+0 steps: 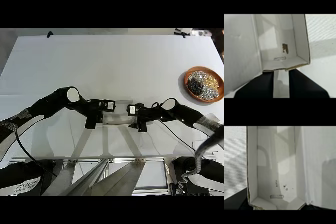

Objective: Fold the box and place the chain.

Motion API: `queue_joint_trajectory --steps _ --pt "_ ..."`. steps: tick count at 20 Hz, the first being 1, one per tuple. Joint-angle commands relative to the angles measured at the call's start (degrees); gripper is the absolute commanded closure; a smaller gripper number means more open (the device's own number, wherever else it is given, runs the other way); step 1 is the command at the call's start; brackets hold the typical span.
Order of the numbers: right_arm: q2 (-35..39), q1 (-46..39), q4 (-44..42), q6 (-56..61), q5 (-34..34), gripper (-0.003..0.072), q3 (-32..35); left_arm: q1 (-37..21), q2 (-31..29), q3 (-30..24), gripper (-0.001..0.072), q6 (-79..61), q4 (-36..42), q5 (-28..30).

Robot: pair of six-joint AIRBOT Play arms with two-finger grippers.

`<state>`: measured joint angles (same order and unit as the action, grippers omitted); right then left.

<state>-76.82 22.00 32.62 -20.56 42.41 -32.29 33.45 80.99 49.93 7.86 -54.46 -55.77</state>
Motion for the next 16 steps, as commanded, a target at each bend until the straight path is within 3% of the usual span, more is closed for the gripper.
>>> queue_joint_trajectory --steps 1,4,6,9,11,13,14,16 --pt "0.0 0.1 0.0 -0.3 -0.1 0.0342 0.0 1.3 0.4 0.0 0.0585 -0.1 1.3 2.2" --pt "0.0 0.1 0.0 -0.3 -0.1 0.0342 0.0 2.0 0.7 0.0 0.0642 0.0 1.8 2.9" --pt "0.0 0.1 -0.1 -0.3 0.0 0.0342 0.0 2.1 0.7 0.0 0.0631 0.0 2.6 2.8" --pt "0.0 0.1 -0.1 -0.3 0.0 0.0342 0.0 2.1 0.7 0.0 0.0432 0.1 3.5 2.3" --pt "0.0 0.1 -0.1 -0.3 0.0 0.0342 0.0 2.1 0.7 0.0 0.0366 0.1 3.5 1.8" --pt "0.0 0.1 0.0 -0.3 0.0 0.0342 0.0 2.1 0.7 0.0 0.036 0.1 3.5 1.2" --pt "0.0 0.1 -0.1 -0.3 0.0 0.0342 0.0 2.1 0.7 0.0 0.0384 0.1 3.4 1.0" --pt "0.0 0.1 -0.1 -0.3 0.0 0.0342 0.0 1.7 0.6 0.0 0.061 0.2 2.2 -1.2"
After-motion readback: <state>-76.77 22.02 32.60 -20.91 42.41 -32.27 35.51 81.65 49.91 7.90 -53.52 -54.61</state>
